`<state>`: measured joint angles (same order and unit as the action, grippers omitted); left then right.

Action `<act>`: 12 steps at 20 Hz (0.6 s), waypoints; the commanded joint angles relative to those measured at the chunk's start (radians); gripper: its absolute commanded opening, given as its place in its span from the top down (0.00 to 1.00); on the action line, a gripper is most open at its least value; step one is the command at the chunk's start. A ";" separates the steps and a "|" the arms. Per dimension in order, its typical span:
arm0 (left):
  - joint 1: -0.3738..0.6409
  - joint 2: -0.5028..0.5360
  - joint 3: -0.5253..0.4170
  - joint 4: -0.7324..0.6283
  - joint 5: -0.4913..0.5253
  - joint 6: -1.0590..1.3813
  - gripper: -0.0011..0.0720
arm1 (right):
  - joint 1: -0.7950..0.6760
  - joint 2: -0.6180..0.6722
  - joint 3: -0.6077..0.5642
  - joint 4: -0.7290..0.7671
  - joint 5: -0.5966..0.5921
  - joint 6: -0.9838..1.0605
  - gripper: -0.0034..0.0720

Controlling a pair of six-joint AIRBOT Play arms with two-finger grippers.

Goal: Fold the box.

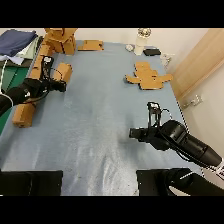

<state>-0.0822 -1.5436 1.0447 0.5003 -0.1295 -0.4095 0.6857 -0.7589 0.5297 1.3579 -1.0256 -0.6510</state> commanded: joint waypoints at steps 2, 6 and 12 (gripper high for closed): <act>0.061 -0.162 0.173 0.002 -0.002 -0.121 0.34 | 0.000 0.000 0.001 -0.024 0.001 0.000 0.95; 0.072 -0.206 0.246 0.070 -0.005 -0.121 0.34 | 0.000 0.000 0.001 -0.062 0.021 0.000 0.95; 0.078 -0.244 0.287 0.167 -0.048 -0.141 0.34 | 0.000 0.000 0.001 -0.071 0.083 0.000 0.95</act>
